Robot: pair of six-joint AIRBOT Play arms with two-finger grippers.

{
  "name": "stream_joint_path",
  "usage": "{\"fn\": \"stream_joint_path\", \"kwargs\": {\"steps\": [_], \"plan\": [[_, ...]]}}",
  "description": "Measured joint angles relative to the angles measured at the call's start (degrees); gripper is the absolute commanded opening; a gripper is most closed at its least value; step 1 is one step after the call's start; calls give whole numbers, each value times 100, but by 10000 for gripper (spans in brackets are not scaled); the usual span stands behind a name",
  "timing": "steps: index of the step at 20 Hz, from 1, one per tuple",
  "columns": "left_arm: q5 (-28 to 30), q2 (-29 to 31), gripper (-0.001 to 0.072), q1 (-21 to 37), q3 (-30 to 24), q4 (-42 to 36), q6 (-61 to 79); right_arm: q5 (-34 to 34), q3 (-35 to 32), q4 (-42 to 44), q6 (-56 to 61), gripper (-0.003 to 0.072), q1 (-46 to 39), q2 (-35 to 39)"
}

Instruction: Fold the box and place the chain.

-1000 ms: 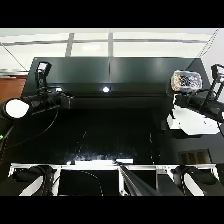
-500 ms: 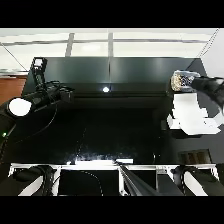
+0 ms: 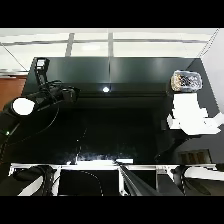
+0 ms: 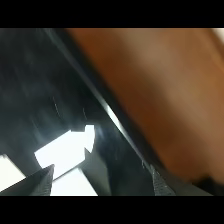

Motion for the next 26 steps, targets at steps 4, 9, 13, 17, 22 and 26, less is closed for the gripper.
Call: {"fn": "stream_joint_path", "kwargs": {"steps": [4, 9, 13, 17, 22, 26], "plan": [[0, -4, 712, -101, 0, -76, -2, 984, 356, 446, -1318, 720, -142, -577], [-33, -4, 712, -153, 0, -129, -7, 1434, 455, 520, -1930, 422, -184, -859], [-39, -4, 712, -160, 0, -146, -11, 1541, 470, 533, -2140, 200, -197, -907], [-46, -4, 712, -160, 0, -149, -11, 1738, 433, 549, -2155, 97, -197, -922], [-92, -4, 712, -160, 0, -149, -9, 1921, 221, 562, -2000, 10, -199, -774], [-105, -4, 712, -160, 0, -149, -9, 1923, -85, 1016, -1958, 11, -240, -361]]}}
